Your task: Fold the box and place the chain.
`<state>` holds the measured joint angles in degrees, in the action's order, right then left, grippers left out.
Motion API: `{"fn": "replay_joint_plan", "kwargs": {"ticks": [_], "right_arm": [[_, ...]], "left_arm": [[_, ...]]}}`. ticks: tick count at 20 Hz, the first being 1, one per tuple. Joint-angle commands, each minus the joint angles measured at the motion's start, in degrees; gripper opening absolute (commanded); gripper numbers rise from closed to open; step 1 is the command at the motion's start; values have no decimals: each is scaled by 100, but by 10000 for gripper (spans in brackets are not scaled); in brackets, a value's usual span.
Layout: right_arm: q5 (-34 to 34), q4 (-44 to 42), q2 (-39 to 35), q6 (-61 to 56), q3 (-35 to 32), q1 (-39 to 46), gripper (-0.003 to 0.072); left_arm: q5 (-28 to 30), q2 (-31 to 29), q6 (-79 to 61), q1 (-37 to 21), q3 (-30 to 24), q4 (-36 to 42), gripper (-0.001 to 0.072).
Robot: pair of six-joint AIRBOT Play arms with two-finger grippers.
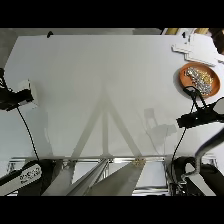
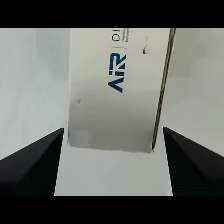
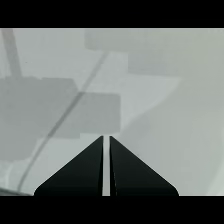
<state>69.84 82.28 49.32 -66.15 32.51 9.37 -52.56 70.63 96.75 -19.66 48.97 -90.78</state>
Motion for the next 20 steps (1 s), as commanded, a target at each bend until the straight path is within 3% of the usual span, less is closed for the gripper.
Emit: {"fn": "replay_joint_plan", "kwargs": {"ticks": [1,7,11,20], "right_arm": [[0,-2,-4,-2,0,4,50],[0,-2,-4,-2,0,4,50],[0,-2,-4,-2,0,4,50],[2,-2,-4,-2,0,4,50]], "left_arm": [[188,-396,-181,13,0,-4,692],[361,-1453,-184,361,0,50,691],[103,-1912,-184,667,0,48,691],[109,-1934,-289,691,0,-146,691]]}}
